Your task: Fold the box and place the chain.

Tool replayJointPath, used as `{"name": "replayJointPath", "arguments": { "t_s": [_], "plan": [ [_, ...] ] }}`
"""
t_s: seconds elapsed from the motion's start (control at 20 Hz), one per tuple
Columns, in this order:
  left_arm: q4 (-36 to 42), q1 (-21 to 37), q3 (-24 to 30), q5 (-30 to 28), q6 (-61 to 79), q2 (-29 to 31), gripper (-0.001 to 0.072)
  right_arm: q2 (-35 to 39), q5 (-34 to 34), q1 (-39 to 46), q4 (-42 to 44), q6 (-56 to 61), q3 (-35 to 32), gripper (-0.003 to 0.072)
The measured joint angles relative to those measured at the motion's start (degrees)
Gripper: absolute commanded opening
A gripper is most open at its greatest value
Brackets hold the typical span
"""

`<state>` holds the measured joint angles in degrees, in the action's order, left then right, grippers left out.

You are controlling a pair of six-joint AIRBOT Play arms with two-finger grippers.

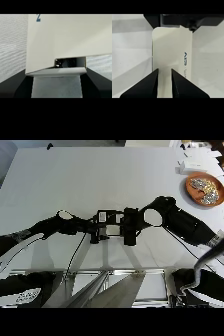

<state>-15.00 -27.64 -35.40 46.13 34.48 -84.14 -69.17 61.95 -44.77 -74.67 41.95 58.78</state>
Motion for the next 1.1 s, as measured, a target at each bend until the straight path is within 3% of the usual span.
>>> {"name": "replayJointPath", "arguments": {
  "t_s": [0.6,1.0,1.1],
  "plan": [
    [0.0,0.0,0.0,0.0,0.0,0.0,0.0225,0.0,-5.3,-0.2,-3.4,-0.5,-2.3,0.0199],
    [0.0,0.0,0.0,0.0,0.0,0.0,0.0225,0.0,-4.7,-0.3,-2.8,-0.9,-2.4,0.0203],
    [0.0,0.0,0.0,0.0,0.0,0.0,0.0225,0.0,-4.3,-0.6,-1.7,-1.3,-2.4,0.0302]
  ]
}}
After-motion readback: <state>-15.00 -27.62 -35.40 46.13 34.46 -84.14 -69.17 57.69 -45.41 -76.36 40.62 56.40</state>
